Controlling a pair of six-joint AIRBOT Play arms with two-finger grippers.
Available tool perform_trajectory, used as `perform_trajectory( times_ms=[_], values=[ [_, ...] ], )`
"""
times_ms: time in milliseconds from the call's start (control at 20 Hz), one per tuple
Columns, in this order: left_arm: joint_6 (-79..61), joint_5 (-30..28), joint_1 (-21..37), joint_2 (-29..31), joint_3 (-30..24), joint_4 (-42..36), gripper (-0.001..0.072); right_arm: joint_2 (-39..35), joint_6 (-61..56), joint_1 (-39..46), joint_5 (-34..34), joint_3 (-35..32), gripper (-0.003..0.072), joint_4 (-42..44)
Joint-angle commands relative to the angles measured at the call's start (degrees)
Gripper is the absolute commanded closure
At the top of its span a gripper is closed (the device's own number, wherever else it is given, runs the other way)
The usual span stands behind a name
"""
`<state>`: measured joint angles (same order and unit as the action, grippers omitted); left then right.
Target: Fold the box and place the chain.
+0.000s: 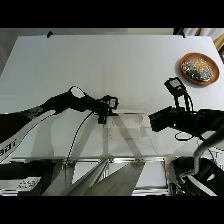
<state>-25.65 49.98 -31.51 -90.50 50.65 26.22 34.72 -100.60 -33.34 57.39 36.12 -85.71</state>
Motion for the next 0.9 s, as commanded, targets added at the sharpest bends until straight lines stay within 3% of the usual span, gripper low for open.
perform_trajectory(
  times_ms=[0, 300, 350, 450, 500, 850],
  values=[
    [-0.02, -0.02, -0.02, -0.02, 0.04, 0.0, 0.0699, -0.07, -0.02, 0.02, 0.0, 0.07, 0.0364, -0.02],
    [0.0, -0.02, -0.02, -0.02, 0.04, 0.0, 0.0699, -0.02, 1.01, 0.02, 0.04, -0.17, 0.037, -1.51],
    [0.0, 0.0, -0.02, -0.02, 0.04, 0.0, 0.0699, 0.07, 2.99, 0.02, 0.09, -0.33, 0.0435, -1.44],
    [0.13, 0.0, -0.02, -0.02, 0.04, 0.0, 0.0699, 0.22, 7.06, 0.02, 0.0, -1.29, 0.0641, -1.27],
    [0.13, 0.0, -0.02, -0.02, 0.04, 0.0, 0.0699, 0.26, 8.59, 0.02, 0.02, -2.1, 0.0672, -0.94],
    [0.13, 0.0, -0.02, -0.02, 0.04, 0.0, 0.0699, 0.31, 25.77, 0.0, -1.62, -10.12, 0.067, 13.25]
  ],
)
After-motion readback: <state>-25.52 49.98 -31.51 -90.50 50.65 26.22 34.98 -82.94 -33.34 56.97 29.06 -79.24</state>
